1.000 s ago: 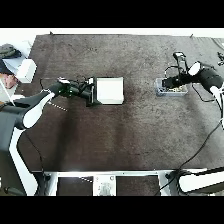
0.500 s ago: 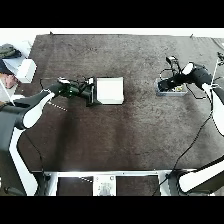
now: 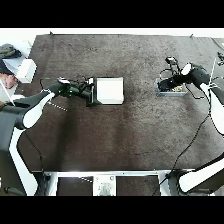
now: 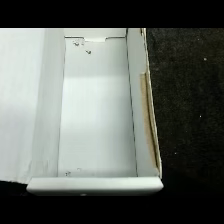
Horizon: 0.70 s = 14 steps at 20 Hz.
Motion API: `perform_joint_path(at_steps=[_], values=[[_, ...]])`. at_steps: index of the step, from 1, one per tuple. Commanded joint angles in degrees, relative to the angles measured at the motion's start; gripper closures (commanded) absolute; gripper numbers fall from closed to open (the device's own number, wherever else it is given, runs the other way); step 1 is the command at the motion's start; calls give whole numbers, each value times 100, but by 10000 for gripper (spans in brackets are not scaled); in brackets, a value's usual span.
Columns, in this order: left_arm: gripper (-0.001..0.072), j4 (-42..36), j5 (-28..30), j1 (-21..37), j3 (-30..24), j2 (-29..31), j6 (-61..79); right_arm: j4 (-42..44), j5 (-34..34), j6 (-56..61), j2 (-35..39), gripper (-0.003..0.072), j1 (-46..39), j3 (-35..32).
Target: Fold the box and place the chain.
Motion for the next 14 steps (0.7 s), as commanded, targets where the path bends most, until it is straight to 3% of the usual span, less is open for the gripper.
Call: perform_joint_path(at_steps=[1, 8, 14], values=[[425, 0, 0, 2, 0, 0, 2, 31, 116, 7, 96, 700, 4, 9], [425, 0, -2, 2, 0, -2, 2, 610, 675, -55, 1539, 701, 7, 7], [425, 0, 0, 2, 0, -2, 2, 1427, 275, -369, 3547, 701, 162, 9]])
